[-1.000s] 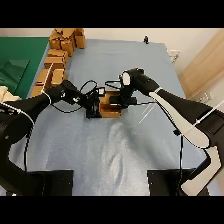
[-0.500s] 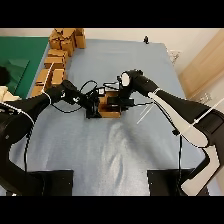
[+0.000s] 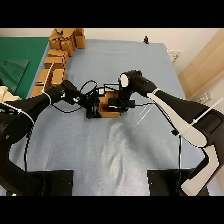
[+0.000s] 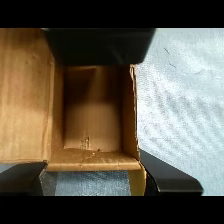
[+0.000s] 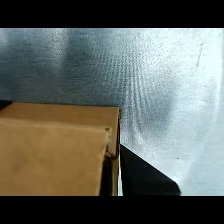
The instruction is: Fold the box.
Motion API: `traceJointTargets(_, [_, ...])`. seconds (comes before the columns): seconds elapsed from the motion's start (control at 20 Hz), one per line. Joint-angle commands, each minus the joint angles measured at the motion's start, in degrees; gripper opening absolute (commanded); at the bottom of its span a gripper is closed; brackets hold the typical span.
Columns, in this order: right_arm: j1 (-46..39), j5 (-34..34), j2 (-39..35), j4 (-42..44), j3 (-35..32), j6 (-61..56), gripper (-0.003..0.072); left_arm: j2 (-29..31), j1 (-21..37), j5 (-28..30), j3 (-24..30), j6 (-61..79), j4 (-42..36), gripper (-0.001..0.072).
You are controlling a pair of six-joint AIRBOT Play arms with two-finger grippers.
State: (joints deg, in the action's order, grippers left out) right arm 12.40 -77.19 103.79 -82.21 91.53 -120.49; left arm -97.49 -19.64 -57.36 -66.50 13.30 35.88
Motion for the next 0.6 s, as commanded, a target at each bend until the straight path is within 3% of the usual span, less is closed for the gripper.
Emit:
traceJointTargets(0.0, [0.57,-1.49,0.92,-3.19,0.0,-0.98,0.023,-0.04,0.0,-0.02,-0.02,0.15,0.11,0.0397])
traceJointTargets(0.25, [1.36,-1.42,2.51,-4.0,0.04,-1.33,0.022,-0.04,-0.02,-0.13,-0.02,0.15,0.09,0.0397])
traceJointTargets(0.35, [1.4,-1.2,2.58,-4.0,0.04,-1.36,0.0137,-0.04,-0.02,-0.11,-0.02,0.15,0.09,0.0397])
traceJointTargets(0.4, [1.4,-0.79,2.58,-4.09,0.04,-1.27,0.0025,-0.04,-0.02,-0.11,-0.02,0.15,0.11,0.0397])
traceJointTargets(0.55, [1.42,-0.33,2.58,-4.15,0.04,-1.22,0.0005,-0.04,-0.02,-0.13,-0.02,0.15,0.11,0.0397])
